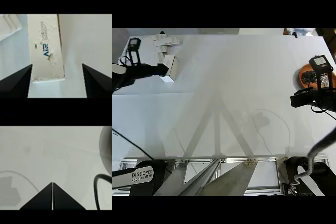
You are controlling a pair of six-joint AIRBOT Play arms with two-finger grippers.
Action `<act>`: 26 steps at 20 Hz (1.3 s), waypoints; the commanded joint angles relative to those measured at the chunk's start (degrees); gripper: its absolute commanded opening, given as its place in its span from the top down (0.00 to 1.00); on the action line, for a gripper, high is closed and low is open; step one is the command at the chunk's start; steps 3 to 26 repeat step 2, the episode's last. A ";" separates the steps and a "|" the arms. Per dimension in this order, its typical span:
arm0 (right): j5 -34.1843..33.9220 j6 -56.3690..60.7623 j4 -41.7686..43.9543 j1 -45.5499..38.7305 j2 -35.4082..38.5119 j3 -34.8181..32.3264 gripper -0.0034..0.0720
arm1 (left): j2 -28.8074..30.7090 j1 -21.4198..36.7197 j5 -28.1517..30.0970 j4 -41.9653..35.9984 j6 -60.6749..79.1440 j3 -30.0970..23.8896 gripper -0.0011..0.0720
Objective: Fold the box and place the chain.
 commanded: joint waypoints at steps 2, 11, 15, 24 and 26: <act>0.02 0.02 0.02 -0.04 -0.02 0.07 0.93 | 10.88 -0.02 -3.69 -0.09 0.04 0.00 0.03; 0.02 0.02 0.02 -0.04 -0.02 0.07 0.93 | 10.88 -0.02 -3.69 -0.09 0.04 0.00 0.03; 0.02 0.02 0.02 -0.04 -0.02 0.07 0.93 | 10.88 -0.02 -3.69 -0.09 0.04 0.00 0.03; 0.02 0.02 0.02 -0.04 -0.02 0.07 0.93 | 10.88 -0.02 -3.69 -0.09 0.04 0.00 0.03; 0.02 0.02 0.02 -0.04 -0.02 0.07 0.93 | 10.88 -0.02 -3.69 -0.09 0.04 0.00 0.03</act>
